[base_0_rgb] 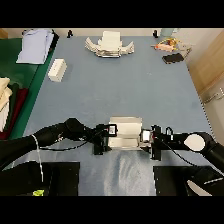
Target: Fold the box.
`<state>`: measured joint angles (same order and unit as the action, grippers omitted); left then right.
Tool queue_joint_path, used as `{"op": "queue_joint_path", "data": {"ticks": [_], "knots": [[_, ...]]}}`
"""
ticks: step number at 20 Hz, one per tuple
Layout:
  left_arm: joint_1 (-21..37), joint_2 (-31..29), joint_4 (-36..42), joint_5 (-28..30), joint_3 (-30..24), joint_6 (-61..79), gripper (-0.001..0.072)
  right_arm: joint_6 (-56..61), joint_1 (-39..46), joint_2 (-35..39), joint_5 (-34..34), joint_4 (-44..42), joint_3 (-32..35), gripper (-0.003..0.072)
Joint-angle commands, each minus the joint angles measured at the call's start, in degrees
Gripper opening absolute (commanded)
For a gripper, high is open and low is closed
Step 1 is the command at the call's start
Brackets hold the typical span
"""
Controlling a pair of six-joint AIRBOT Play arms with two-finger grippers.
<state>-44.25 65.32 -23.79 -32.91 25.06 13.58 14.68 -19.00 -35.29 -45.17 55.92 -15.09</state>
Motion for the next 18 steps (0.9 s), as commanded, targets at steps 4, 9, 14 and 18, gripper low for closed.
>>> {"op": "queue_joint_path", "data": {"ticks": [4,9,14,18], "knots": [[0.0,0.0,0.0,-0.1,0.0,0.1,0.0502,-0.3,0.0,0.0,0.0,6.0,0.0,0.0420],[0.0,0.0,0.0,-0.1,0.0,0.1,0.0502,-0.1,0.0,1.3,-0.6,7.9,0.0,0.0419],[0.0,0.0,0.0,-0.1,0.0,0.1,0.0502,0.5,0.0,1.7,-2.6,3.8,0.0,0.0419],[0.0,0.0,0.0,-0.1,0.0,0.1,0.0502,0.5,0.0,1.6,-2.6,0.6,0.0,0.0216]]}}
